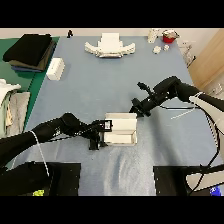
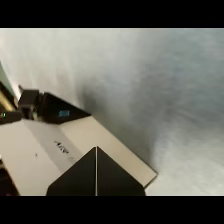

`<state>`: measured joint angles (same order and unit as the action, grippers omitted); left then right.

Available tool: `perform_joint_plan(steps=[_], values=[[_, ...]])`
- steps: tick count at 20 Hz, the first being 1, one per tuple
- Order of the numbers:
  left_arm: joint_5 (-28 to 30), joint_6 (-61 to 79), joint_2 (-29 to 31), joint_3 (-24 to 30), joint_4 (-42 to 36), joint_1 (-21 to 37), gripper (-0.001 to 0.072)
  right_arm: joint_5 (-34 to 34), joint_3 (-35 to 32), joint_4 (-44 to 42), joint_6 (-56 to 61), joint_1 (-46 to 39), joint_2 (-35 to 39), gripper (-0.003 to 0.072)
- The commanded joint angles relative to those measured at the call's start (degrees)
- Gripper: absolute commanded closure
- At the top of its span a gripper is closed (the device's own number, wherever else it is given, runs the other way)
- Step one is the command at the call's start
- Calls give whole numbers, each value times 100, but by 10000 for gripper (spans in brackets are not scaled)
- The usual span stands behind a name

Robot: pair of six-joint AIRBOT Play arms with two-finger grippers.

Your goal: Fold the box.

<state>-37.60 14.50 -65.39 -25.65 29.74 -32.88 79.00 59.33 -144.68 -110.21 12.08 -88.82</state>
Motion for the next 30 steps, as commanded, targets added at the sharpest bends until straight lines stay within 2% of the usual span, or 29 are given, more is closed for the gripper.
perform_joint_plan(steps=[1,10,14,21,25,30], values=[[2,2,-2,-7,2,4,211,527,35,-256,-848,212,-4,683],[2,0,-2,-7,2,4,211,160,-103,-162,-1952,892,1023,684],[0,0,-2,-7,2,4,212,-728,-708,70,-2302,1320,1692,684],[2,0,-2,-7,2,4,212,-1655,-1676,393,-2535,1744,2662,685],[4,0,-2,-7,2,4,211,-2503,-2227,671,-2575,2153,3088,684],[-2,0,-2,-7,2,4,212,-3499,-2542,1419,-2592,2944,3683,683]])
